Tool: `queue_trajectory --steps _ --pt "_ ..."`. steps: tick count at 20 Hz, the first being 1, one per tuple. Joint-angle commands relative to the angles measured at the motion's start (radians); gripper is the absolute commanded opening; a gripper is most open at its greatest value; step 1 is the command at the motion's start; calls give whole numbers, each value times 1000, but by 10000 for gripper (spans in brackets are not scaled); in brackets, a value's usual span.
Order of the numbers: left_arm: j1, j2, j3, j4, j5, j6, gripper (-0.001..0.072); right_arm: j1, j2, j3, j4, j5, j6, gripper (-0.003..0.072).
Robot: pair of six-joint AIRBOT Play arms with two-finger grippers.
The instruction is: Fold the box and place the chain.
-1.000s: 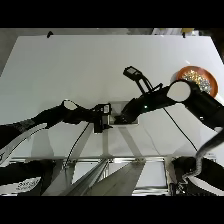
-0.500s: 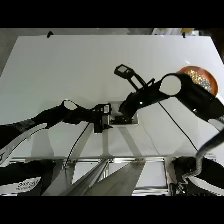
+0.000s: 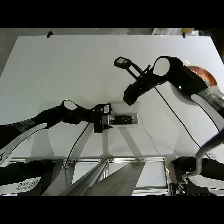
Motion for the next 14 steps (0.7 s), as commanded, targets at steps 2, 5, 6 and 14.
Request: queue_trajectory --steps 2,5,6,14 --pt "0 0 0 0 0 0 149 34 -34 6 29 91 -185 8" --pt "0 0 0 0 0 0 149 62 5 -29 29 108 -239 9" --pt "0 0 0 0 0 0 149 71 27 -56 29 100 -263 9" --pt "0 0 0 0 0 0 149 167 175 -256 -33 -85 -349 197"
